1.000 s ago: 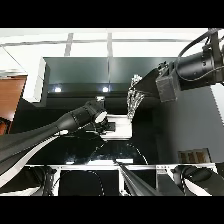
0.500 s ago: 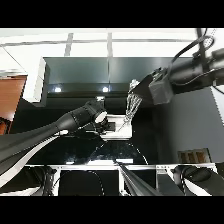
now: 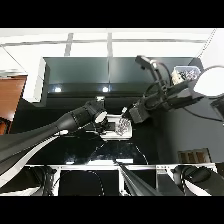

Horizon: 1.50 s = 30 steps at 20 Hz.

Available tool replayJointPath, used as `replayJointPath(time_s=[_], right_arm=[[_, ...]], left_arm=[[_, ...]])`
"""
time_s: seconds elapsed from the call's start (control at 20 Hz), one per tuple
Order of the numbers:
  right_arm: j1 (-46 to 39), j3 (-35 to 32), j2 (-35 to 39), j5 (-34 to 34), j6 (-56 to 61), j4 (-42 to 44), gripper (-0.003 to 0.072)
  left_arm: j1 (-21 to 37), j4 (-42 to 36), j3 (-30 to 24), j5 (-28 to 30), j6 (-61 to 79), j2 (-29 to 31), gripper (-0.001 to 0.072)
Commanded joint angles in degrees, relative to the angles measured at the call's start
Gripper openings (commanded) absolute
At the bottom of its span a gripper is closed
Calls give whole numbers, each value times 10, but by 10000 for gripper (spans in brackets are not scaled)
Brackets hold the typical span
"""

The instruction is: Fold the box and place the chain.

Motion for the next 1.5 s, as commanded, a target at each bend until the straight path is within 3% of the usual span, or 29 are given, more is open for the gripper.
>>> replayJointPath(time_s=[0.0, 0.35, 0.55, 0.6, 0.65, 0.7, 0.85, 1.05, 1.2, 1.4, 1.45], right_arm=[[2, -76, 0, -43, 0, 15, 15], [2, -178, 0, -141, 6, 23, 16], [2, -191, -2, -156, 6, 26, 18], [5, -191, -2, -167, 6, 24, 82], [10, -191, -2, -181, 6, 25, 310], [14, -191, -2, -190, 6, 26, 382], [-17, -176, 0, -128, 6, -30, 374], [-148, -158, 25, 3, -9, -163, 374], [-214, -158, 27, -7, -9, -217, 374], [-209, -166, 27, -69, -36, -151, 374], [-201, -170, 27, -69, -44, -150, 374]], left_arm=[[0, 0, 0, 0, 0, 0, 25], [0, 0, 0, 0, 0, 0, 25], [0, 0, 0, 0, 0, 0, 25], [0, 0, 0, 0, 0, 0, 26], [0, 0, 0, 0, 0, 0, 25], [0, 0, 0, 0, 0, 0, 25], [0, 0, 0, 1, 0, 0, 25], [0, -1, 0, 0, 0, 0, 25], [0, -4, 0, 3, 2, 0, 26], [8, -4, 3, -16, 26, 0, 31], [11, -4, 10, -21, 13, 2, 143]])
